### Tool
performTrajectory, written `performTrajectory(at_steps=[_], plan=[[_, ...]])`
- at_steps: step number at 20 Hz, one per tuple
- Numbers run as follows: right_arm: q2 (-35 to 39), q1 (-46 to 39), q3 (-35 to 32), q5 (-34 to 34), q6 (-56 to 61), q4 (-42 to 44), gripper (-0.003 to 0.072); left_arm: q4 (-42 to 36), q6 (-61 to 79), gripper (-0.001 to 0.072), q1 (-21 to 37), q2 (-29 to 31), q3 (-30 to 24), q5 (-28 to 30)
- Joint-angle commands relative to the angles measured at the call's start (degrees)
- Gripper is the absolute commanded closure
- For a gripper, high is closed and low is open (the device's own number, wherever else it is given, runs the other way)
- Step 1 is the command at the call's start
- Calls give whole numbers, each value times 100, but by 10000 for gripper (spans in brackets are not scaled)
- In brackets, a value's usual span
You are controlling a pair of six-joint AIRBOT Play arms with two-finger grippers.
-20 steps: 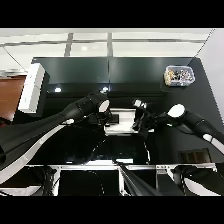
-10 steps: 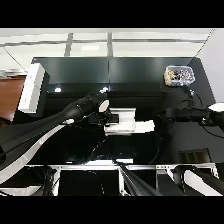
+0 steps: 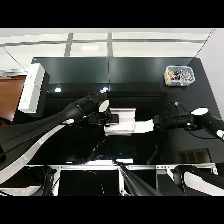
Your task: Fold the box and place the chain.
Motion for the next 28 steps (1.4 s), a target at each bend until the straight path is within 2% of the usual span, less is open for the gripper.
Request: performTrajectory(at_steps=[1,6,7,8,9,14,15,16,18,21,25,28], plan=[[-116,487,2,116,-348,295,673,0,-4,684,2,2,2,0],[-116,470,149,527,-442,317,672,0,-2,683,2,0,2,2],[-116,472,181,529,-444,317,530,0,-2,684,2,0,2,2],[-116,472,219,522,-442,339,167,0,-2,683,2,0,2,0],[-116,472,264,531,-442,376,52,0,-2,684,2,0,2,0],[-116,750,407,774,-404,852,63,2,-2,684,2,0,2,4],[-116,931,483,767,-367,859,124,2,-2,684,2,0,2,2],[-116,1084,597,730,-269,833,215,2,-2,684,2,0,2,2],[-114,1333,940,651,262,476,214,2,-2,684,2,0,2,9],[-114,1755,1394,560,1349,-511,214,2,-4,683,2,0,2,11],[-114,2251,1823,463,2599,-1722,215,2,-2,684,2,0,2,13],[-114,2638,2085,369,3235,-2328,215,2,-4,684,2,0,2,48]])
